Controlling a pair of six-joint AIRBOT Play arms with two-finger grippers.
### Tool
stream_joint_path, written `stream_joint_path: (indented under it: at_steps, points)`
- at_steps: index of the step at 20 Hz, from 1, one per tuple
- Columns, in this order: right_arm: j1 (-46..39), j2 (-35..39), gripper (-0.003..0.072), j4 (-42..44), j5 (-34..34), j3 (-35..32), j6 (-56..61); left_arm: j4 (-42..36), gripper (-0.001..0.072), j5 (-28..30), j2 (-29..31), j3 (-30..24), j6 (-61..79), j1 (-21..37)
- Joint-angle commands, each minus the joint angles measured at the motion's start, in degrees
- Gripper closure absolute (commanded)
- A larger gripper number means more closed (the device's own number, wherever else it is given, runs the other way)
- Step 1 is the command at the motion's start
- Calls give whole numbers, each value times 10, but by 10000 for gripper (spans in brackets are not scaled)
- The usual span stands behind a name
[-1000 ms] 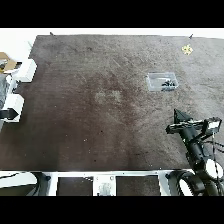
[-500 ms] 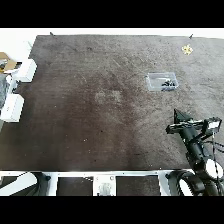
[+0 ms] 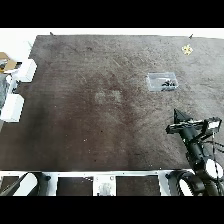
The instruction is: Fold the box and place the chain.
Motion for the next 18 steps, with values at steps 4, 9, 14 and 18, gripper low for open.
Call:
stream_joint_path:
  at_steps: [4,9,14,18]
  points:
    - [1,0,684,0,0,0,0,48,708,99,91,-43,13,-193]
    - [1,0,684,0,0,0,0,56,708,316,239,-205,13,-324]
    - [1,0,684,0,0,0,0,56,708,385,412,-406,-3,-385]
    - [1,0,684,0,0,0,0,63,706,424,459,-495,-5,-385]
